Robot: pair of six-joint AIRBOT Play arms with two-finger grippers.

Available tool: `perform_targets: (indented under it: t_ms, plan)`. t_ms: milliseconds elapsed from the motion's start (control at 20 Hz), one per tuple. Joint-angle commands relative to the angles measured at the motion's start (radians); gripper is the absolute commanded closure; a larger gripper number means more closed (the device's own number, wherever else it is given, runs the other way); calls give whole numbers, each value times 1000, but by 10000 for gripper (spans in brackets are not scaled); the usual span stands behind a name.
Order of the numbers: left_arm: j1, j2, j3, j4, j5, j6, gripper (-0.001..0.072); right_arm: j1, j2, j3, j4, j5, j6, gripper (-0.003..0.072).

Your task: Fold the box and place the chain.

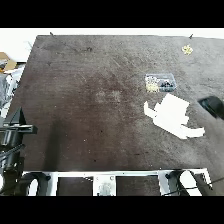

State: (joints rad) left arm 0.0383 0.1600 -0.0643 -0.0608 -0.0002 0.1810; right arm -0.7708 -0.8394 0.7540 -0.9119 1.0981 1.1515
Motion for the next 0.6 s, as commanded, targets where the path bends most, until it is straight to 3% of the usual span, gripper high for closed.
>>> perform_targets:
  t_ms: [0, 100, 200, 300, 550]
  plan:
    - [1, 0, 1, 0, 0, 0, 698, -177, -26, 22, -229, 234, 132, 278]
    - [1, 0, 1, 0, 0, 0, 698, -206, -88, 22, -282, 261, 128, 278]
    - [1, 0, 1, 0, 0, 0, 698, -206, -171, 23, -308, 273, 122, 199]
    - [1, 0, 1, 0, 0, 0, 698, -206, -237, 30, -308, 248, 99, 200]
    - [1, 0, 1, 0, 0, 0, 698, -206, -345, 187, -326, 273, 81, 201]
